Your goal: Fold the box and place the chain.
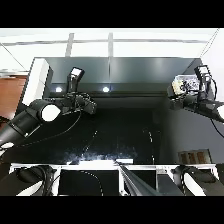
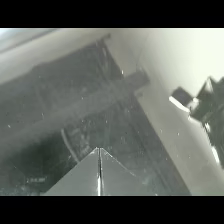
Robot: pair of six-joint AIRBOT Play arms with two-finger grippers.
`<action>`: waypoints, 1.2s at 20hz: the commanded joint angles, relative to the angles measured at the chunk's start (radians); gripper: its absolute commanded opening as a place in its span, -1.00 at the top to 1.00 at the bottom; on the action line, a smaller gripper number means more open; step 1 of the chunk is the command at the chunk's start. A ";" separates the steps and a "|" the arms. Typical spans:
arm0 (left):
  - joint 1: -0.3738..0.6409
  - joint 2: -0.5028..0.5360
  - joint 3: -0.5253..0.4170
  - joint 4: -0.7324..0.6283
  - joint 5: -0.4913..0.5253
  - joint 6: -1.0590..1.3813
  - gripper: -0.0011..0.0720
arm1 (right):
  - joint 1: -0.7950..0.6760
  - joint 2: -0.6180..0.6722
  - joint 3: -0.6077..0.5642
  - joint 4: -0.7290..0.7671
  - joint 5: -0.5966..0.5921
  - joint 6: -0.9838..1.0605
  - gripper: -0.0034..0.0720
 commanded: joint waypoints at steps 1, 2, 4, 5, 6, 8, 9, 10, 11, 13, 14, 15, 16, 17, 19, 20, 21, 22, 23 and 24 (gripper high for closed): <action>0.022 0.014 -0.012 -0.004 0.037 -0.002 0.90 | 0.001 0.005 -0.009 -0.005 -0.023 -0.001 0.88; 0.024 0.014 -0.012 -0.003 0.034 -0.002 0.90 | 0.001 0.005 -0.009 -0.005 -0.023 -0.001 0.88; 0.025 0.014 -0.013 -0.004 0.034 -0.002 0.90 | 0.001 0.005 -0.009 -0.004 -0.023 -0.001 0.88; 0.025 0.013 -0.013 -0.004 0.036 -0.002 0.90 | 0.001 0.005 -0.009 -0.005 -0.023 -0.001 0.88; 0.025 0.012 -0.013 -0.004 0.036 -0.002 0.90 | 0.001 0.005 -0.009 -0.005 -0.023 -0.001 0.88; 0.025 0.002 -0.013 -0.004 0.039 -0.002 0.90 | 0.001 0.005 -0.009 -0.005 -0.023 -0.001 0.88; 0.025 -0.003 -0.013 -0.004 0.039 -0.002 0.90 | 0.001 0.005 -0.009 -0.005 -0.023 -0.001 0.88; 0.025 -0.010 -0.013 -0.004 0.039 -0.002 0.90 | 0.001 0.005 -0.009 -0.005 -0.023 -0.001 0.88; 0.025 -0.016 -0.013 -0.004 0.039 -0.002 0.90 | 0.001 0.005 -0.009 -0.005 -0.023 -0.001 0.88; 0.025 -0.026 -0.013 -0.004 0.039 -0.002 0.90 | 0.001 0.005 -0.009 -0.004 -0.023 -0.001 0.88; 0.025 -0.028 -0.013 -0.004 0.039 -0.002 0.90 | 0.001 0.005 -0.009 -0.005 -0.023 -0.001 0.88; 0.025 -0.029 -0.013 -0.004 0.039 -0.002 0.90 | 0.001 0.005 -0.009 -0.004 -0.023 -0.001 0.88; 0.025 -0.029 -0.013 -0.004 0.039 -0.002 0.90 | 0.001 0.005 -0.009 -0.005 -0.023 -0.001 0.88; 0.025 -0.029 -0.013 -0.004 0.039 -0.002 0.90 | 0.001 0.005 -0.009 -0.004 -0.023 -0.001 0.88; 0.025 -0.029 -0.013 -0.004 0.039 -0.002 0.90 | 0.001 0.005 -0.009 -0.005 -0.023 -0.001 0.88; 0.025 -0.029 -0.013 -0.004 0.039 -0.002 0.90 | 0.001 0.005 -0.009 -0.005 -0.023 -0.001 0.88; 0.025 -0.029 -0.013 -0.004 0.039 -0.002 0.90 | 0.001 0.005 -0.009 -0.005 -0.023 -0.001 0.88; 0.025 -0.029 -0.013 -0.004 0.039 -0.002 0.90 | 0.001 0.005 -0.009 -0.005 -0.023 -0.001 0.88; 0.025 -0.029 -0.013 -0.004 0.039 -0.002 0.90 | 0.001 0.005 -0.009 -0.004 -0.023 -0.001 0.88; 0.025 -0.029 -0.013 -0.004 0.039 -0.002 0.90 | 0.001 0.005 -0.009 -0.004 -0.023 -0.001 0.88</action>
